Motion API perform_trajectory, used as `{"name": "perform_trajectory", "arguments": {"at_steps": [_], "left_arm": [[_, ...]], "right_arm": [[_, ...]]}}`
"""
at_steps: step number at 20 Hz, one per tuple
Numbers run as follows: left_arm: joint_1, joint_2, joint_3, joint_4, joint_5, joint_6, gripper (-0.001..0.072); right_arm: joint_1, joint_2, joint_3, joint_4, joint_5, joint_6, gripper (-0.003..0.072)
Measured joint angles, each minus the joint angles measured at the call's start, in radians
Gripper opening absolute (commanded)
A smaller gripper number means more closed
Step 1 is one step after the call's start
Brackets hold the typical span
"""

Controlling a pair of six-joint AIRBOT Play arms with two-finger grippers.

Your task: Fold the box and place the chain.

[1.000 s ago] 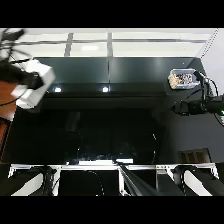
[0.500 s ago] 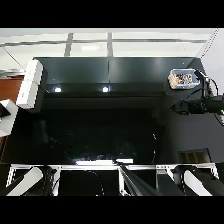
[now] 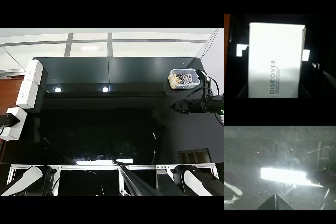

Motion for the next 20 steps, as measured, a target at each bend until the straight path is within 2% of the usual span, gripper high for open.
{"name": "perform_trajectory", "arguments": {"at_steps": [4,5,7,9,11,14,17,18,19,20], "left_arm": [[-0.031,-0.058,-0.014,-0.05,0.082,0.035,0.028],[-0.042,-0.071,-0.014,-0.056,0.098,0.042,0.0306],[-0.066,-0.094,-0.015,-0.06,0.13,0.05,0.0544],[-0.088,-0.105,-0.013,-0.063,0.167,0.047,0.0555],[-0.101,-0.109,0.005,-0.067,0.198,0.022,0.0715],[-0.113,-0.109,0.071,-0.069,0.168,-0.013,0.0715],[-0.127,-0.105,0.182,-0.069,0.056,-0.045,0.07],[-0.134,-0.104,0.23,-0.069,0.01,-0.072,0.0467],[-0.143,-0.103,0.277,-0.069,-0.032,-0.111,0.0075],[-0.154,-0.102,0.327,-0.071,-0.077,-0.155,0.0021]], "right_arm": [[0.0,0.0,0.0,0.0,-0.006,0.018,0.0012],[0.0,0.0,0.0,0.0,-0.006,0.022,0.0012],[0.0,0.0,0.0,0.0,-0.006,0.029,0.0012],[0.0,0.0,0.0,0.0,-0.006,0.036,0.0012],[0.0,0.0,0.0,0.0,0.0,0.04,0.0012],[0.0,0.0,0.0,0.0,0.011,0.043,0.0012],[0.001,0.0,0.0,0.001,0.018,0.044,0.0012],[0.001,0.0,0.0,0.001,0.019,0.046,0.0012],[0.001,0.0,0.0,0.003,0.022,0.046,0.0012],[0.001,0.0,0.0,0.005,0.026,0.046,0.0012]]}}
